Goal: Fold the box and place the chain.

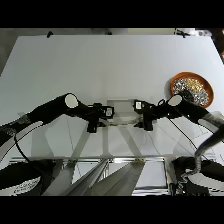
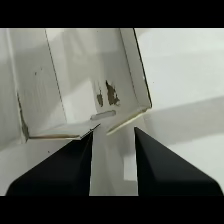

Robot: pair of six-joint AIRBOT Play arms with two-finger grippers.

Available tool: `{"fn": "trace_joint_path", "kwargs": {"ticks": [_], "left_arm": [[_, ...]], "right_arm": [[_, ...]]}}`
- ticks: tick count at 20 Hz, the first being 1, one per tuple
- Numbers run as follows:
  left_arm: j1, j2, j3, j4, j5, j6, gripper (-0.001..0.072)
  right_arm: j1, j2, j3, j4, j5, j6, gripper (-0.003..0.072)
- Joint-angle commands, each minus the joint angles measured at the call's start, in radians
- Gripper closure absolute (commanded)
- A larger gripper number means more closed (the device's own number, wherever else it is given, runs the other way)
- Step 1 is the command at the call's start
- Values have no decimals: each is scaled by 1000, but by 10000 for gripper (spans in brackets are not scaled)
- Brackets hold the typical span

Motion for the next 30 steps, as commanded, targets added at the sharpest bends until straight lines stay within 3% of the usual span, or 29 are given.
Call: {"fn": "trace_joint_path", "kwargs": {"ticks": [1, 2, 5, 6, 9, 12, 14, 15, 18, 22, 24, 30], "left_arm": [[-21, -2, 0, -12, 79, -3, 452], [-21, -2, 0, -25, 95, -2, 512], [-23, -2, 0, -51, 107, -2, 528], [-25, -2, 0, -55, 106, -2, 592], [-42, -13, 0, -95, 107, -2, 631], [-68, -37, 0, -126, 107, -2, 615], [-81, -49, 0, -136, 107, -2, 513], [-81, -50, 0, -136, 107, -2, 495], [-81, -49, 0, -140, 108, -25, 482], [-80, -48, 0, -139, 106, -109, 495], [-78, -36, 0, -138, 98, -139, 580], [-51, 135, 0, -51, 87, -274, 582]], "right_arm": [[0, 1, 0, 0, 0, 0, 118], [0, 1, 0, 0, 0, 0, 118], [0, 1, 0, 0, 0, 0, 118], [0, 1, 0, 0, 0, 0, 118], [0, 1, 0, 0, 0, 0, 118], [0, 1, 0, 0, 0, 0, 118], [0, 1, 0, 0, 0, 0, 118], [0, 1, 0, 0, 0, 0, 118], [0, 1, 0, 0, 0, 0, 118], [0, 1, 0, 0, 0, 0, 118], [0, 1, 0, 0, 0, 0, 118], [0, 1, 0, 0, 0, 0, 118]]}}
